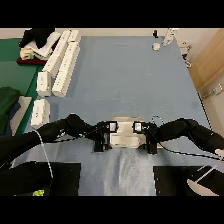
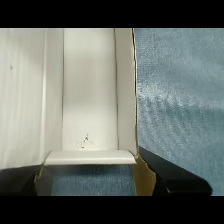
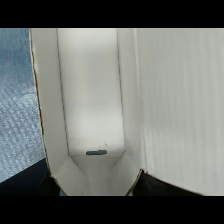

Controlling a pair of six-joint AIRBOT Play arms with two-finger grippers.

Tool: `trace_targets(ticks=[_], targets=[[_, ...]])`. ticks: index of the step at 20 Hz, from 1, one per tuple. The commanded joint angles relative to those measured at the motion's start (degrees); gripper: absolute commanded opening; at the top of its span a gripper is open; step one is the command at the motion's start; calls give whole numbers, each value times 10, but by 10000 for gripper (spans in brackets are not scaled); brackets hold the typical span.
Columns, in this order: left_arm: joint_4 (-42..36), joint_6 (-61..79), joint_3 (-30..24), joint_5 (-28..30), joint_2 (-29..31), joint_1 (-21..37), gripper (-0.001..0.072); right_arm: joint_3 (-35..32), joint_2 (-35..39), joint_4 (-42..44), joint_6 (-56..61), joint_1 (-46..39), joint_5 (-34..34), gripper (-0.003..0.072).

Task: Fold the box.

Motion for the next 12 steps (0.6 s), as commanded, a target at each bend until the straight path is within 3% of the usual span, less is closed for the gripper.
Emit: trace_targets(ticks=[1, 12], targets=[[-1, -1, 1, -6, 3, 0, 675, 0, 0, 0, 0, 0, 0, 524], [12, -21, 15, -5, -12, -8, 673, 0, 0, 0, 0, 0, 0, 524]])
